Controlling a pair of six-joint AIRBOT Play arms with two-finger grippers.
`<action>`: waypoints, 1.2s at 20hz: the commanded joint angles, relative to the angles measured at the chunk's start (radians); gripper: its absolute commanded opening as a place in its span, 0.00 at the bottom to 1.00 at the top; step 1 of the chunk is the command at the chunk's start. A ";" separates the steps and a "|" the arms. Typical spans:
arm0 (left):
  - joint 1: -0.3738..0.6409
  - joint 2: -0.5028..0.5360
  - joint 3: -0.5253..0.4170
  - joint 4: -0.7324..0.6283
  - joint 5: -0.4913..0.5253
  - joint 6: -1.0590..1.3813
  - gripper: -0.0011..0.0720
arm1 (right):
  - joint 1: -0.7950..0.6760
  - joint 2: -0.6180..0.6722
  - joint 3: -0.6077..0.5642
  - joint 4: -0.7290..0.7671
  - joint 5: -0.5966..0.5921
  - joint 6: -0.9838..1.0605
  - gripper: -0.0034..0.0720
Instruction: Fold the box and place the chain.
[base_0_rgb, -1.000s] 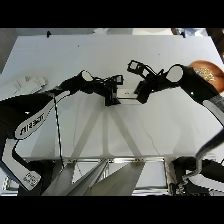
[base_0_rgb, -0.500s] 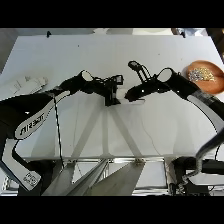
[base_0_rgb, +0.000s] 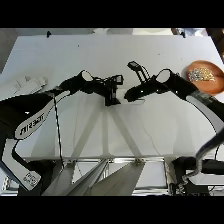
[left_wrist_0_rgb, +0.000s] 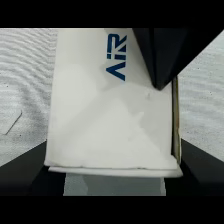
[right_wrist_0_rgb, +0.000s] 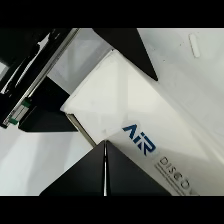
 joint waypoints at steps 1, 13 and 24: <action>0.001 0.000 0.001 0.000 0.001 0.001 0.31 | -0.017 0.083 0.002 0.018 -0.046 -0.003 0.06; 0.001 0.000 0.001 0.000 0.001 0.001 0.31 | -0.221 0.132 -0.112 -0.115 0.006 -0.002 0.06; 0.001 0.000 0.001 0.000 0.001 0.001 0.31 | -0.221 0.128 -0.140 -0.045 0.014 -0.011 0.06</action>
